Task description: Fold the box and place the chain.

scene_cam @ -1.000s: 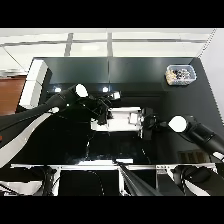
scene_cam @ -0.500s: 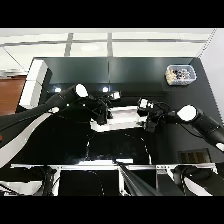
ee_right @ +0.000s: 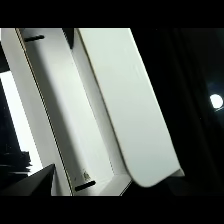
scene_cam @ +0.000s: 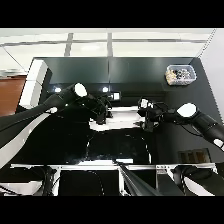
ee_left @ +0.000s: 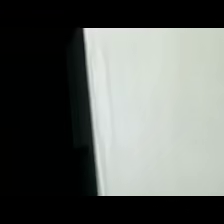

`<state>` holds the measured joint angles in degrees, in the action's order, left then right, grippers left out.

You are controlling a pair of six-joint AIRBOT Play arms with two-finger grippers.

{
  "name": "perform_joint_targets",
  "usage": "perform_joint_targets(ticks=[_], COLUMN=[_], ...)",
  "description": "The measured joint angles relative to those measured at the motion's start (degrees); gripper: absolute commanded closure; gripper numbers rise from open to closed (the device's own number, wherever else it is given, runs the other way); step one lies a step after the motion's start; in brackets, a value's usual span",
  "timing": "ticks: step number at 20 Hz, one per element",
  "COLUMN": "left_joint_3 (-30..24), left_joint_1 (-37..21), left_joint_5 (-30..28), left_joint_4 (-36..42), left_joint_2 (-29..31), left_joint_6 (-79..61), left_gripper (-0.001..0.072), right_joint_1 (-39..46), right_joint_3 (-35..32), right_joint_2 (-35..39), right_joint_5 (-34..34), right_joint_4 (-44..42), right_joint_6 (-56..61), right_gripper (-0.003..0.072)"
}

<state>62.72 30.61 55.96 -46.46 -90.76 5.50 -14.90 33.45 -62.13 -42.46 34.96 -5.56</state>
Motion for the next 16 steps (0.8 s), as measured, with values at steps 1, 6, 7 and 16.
perform_joint_targets(ticks=[1,6,7,16], left_joint_3=[-0.1,-1.3,-1.5,-1.9], left_joint_1=[0.0,0.4,0.5,0.8], left_joint_5=[0.0,-1.8,-2.2,-2.6], left_joint_4=[-0.2,-1.0,-1.1,-1.0], left_joint_2=[0.1,0.2,0.2,-0.1], left_joint_6=[-0.3,-1.1,-1.1,-1.3], left_gripper=[0.0684,0.0683,0.0682,0.0682], right_joint_1=[0.0,0.0,-0.1,-2.3], right_joint_3=[0.0,-0.7,-1.0,-2.0], right_joint_2=[0.0,-0.2,-0.5,-5.2], right_joint_5=[-0.5,-1.9,-2.0,-1.9], right_joint_4=[-0.2,-0.7,-0.7,-0.8], right_joint_6=[-0.2,-0.7,-1.0,-5.6], right_gripper=[-0.0006,0.0024,0.0024,0.0024])
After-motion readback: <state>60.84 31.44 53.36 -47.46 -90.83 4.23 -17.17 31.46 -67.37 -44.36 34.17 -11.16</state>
